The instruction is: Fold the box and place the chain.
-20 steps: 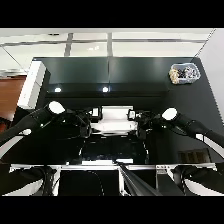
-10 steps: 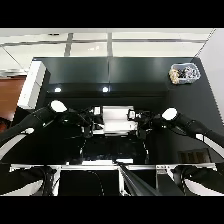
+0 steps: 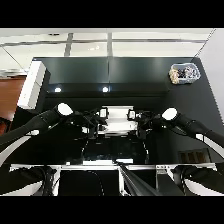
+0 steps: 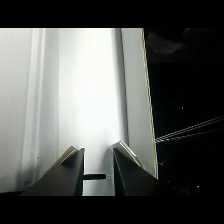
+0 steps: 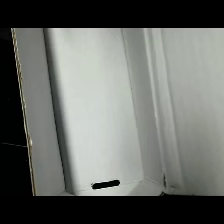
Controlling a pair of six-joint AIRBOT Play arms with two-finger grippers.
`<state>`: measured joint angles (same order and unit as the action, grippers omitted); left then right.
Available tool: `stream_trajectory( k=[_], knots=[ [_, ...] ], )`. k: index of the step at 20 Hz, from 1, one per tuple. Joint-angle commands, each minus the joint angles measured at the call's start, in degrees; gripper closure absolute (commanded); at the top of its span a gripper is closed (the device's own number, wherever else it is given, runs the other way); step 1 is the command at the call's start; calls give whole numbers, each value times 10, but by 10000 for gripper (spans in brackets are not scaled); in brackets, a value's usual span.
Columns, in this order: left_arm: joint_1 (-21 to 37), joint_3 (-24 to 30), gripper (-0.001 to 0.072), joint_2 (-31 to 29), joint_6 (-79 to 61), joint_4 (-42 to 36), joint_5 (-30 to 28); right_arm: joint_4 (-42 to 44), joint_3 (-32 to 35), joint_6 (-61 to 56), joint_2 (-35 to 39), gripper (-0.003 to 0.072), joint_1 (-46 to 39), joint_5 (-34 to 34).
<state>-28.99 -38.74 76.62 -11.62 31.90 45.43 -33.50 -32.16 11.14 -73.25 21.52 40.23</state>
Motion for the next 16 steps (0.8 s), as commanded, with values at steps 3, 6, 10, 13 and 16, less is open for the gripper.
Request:
stream_trajectory(
  k=[3, 6, 10, 13, 16],
  knots=[
    [-3, -1, 630, 3, 20, 0, -4, 0, 0, 0, 0, 488, 0, 0],
    [-3, -1, 616, 3, 20, 0, -5, 0, 0, 0, 0, 488, 0, 0],
    [-3, -2, 598, 3, 50, 2, -15, 0, 0, 0, 0, 488, 0, 0],
    [-4, -2, 418, 2, 50, -5, -14, 0, 0, 0, 0, 488, 0, 0],
    [2, -4, 685, -5, 83, 5, -8, 0, 0, 0, 0, 488, 0, 0]
  ],
)
